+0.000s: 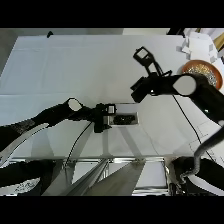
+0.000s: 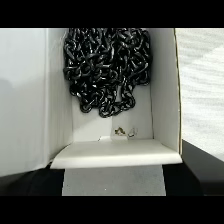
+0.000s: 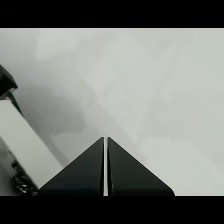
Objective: Fold the box and place the chain.
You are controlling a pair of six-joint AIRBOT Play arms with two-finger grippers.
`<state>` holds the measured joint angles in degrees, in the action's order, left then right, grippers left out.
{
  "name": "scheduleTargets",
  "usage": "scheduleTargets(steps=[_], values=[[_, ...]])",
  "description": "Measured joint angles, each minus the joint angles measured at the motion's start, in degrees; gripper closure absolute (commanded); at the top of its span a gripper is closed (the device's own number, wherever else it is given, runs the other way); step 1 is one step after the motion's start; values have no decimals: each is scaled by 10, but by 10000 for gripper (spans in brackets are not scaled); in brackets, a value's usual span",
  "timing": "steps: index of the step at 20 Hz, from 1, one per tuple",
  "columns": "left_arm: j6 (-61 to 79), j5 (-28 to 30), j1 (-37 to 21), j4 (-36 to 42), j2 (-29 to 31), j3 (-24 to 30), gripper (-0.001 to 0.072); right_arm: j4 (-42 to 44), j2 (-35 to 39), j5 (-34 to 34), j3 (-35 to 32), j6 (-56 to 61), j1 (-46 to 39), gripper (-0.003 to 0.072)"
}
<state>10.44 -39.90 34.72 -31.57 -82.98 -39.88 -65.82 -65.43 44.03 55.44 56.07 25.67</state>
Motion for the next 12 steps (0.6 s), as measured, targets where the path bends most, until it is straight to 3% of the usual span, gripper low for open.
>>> scheduleTargets(steps=[5,12], values=[[0,0,0,0,0,0,574,-1,-68,12,1,-69,10,670],[0,0,0,0,0,0,574,5,-86,98,0,-151,49,669]])
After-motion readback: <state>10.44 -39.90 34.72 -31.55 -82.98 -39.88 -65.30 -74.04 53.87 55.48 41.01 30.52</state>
